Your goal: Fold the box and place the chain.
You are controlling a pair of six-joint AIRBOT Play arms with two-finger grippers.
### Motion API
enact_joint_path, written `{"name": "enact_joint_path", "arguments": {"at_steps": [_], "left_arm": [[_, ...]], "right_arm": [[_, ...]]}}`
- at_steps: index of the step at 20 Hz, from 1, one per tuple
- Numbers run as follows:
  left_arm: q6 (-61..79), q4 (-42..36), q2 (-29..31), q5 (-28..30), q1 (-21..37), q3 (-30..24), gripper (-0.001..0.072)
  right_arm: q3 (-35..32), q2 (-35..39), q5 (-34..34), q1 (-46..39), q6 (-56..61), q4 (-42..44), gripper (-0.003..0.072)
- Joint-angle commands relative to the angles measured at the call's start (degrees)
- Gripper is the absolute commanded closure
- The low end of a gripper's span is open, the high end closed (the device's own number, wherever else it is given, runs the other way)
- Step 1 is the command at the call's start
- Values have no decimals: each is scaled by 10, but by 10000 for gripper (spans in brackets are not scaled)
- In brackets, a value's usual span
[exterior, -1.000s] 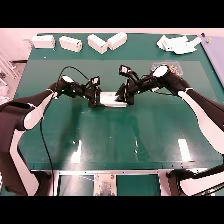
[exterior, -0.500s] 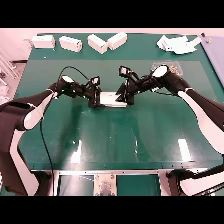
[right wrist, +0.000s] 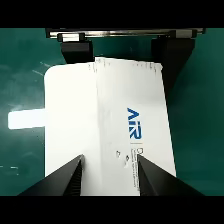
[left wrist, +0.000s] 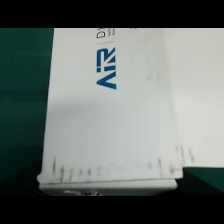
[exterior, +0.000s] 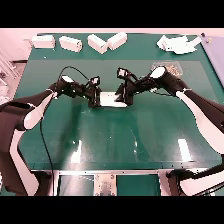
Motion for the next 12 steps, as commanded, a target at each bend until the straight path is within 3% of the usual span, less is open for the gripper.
{"name": "enact_joint_path", "arguments": {"at_steps": [1,4,6,12], "left_arm": [[0,0,0,0,0,0,183],[0,0,0,0,0,0,183],[0,0,0,0,0,0,183],[0,0,0,0,0,0,183]], "right_arm": [[1,0,-19,2,-7,-8,265],[1,5,-12,4,-9,-7,266],[1,19,-10,4,-9,-7,312],[-28,36,-8,5,-9,-7,318]]}}
